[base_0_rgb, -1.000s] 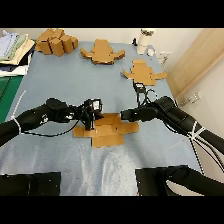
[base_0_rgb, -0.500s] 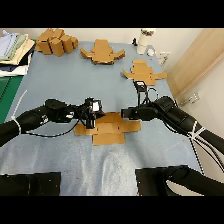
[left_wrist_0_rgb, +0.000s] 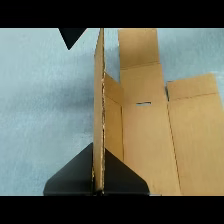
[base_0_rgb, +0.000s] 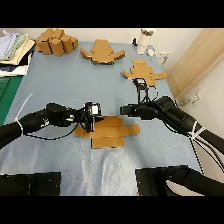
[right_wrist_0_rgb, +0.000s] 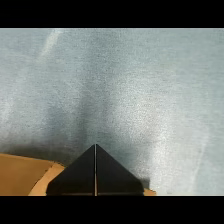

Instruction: Fold the box.

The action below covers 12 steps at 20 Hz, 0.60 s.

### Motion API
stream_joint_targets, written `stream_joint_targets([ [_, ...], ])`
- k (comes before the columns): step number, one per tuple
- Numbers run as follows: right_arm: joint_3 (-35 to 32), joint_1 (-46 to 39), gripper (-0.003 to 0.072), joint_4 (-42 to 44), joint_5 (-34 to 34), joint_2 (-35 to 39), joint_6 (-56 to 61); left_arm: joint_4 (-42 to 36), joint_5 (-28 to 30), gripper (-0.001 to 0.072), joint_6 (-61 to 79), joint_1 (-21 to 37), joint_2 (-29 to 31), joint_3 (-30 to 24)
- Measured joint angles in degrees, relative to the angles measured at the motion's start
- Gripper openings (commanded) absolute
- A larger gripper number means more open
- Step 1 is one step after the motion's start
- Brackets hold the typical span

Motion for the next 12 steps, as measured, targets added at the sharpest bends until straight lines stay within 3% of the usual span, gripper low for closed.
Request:
stream_joint_targets([
  [12, 0.0, 0.0, 0.0006, -0.17, 1.33, 0.0, 0.07, 1.22, -4.42, 0.0012, -6.01, 0.0, 0.39, -0.76],
])
